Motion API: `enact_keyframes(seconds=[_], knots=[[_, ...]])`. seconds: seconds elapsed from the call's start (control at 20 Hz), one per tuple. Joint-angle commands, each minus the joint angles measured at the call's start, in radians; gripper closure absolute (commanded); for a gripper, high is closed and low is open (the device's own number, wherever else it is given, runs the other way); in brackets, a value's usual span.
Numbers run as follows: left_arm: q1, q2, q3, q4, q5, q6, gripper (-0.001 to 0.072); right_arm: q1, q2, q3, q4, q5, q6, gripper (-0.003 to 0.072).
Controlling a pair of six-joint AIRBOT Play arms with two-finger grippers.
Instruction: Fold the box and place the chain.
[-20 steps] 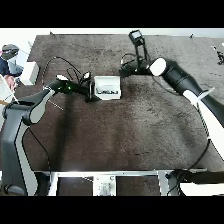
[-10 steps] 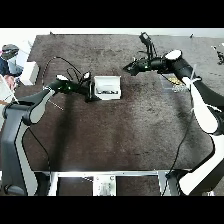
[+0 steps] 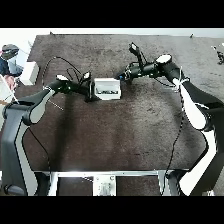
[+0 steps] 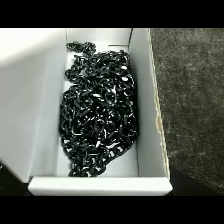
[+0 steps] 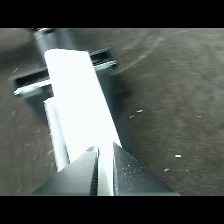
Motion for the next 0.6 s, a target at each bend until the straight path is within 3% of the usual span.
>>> enact_keyframes(seconds=[0.0,0.05,0.55], knots=[[-0.001,0.000,0.001,0.000,0.000,0.000,0.0424,0.028,0.013,0.002,-0.111,0.055,-0.041,0.0527],[-0.001,0.000,0.001,0.000,0.000,0.000,0.0424,0.037,0.015,0.002,-0.128,0.054,-0.041,0.0447],[-0.001,0.000,0.001,0.000,0.000,0.000,0.0424,0.115,0.015,0.002,-0.152,-0.033,-0.081,0.0453]])
